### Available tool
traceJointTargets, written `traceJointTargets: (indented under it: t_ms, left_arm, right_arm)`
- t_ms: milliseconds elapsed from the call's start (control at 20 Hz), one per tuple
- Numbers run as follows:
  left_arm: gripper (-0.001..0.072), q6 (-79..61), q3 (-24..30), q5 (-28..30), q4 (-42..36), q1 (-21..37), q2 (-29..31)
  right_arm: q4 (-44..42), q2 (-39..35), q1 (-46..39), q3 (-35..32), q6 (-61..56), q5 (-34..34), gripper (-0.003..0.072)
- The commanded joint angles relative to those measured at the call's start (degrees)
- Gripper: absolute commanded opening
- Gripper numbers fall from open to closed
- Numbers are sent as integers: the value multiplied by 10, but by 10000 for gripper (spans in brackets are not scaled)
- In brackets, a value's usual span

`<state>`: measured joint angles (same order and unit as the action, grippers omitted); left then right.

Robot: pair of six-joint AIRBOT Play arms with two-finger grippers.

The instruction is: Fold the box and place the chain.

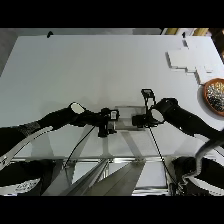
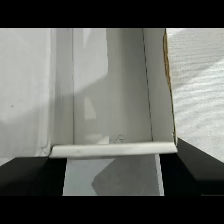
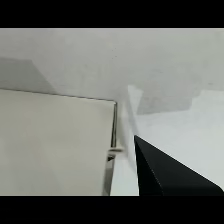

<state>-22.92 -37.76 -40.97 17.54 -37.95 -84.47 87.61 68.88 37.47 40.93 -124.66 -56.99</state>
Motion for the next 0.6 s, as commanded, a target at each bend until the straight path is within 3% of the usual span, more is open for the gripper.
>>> traceJointTargets:
  t_ms: [0,100,200,400,550]
  left_arm:
    - [92,0,0,0,0,0,0]
    - [92,0,0,0,0,0,0]
    - [92,0,0,0,0,0,0]
    - [92,0,0,0,0,0,0]
    - [92,0,0,0,0,0,0]
  right_arm:
    - [19,-1,0,0,-16,6,388]
    - [6,-1,0,0,-16,27,313]
    - [-12,2,0,0,-16,42,311]
    - [-4,6,0,0,-16,28,219]
    - [0,6,0,0,-16,17,215]
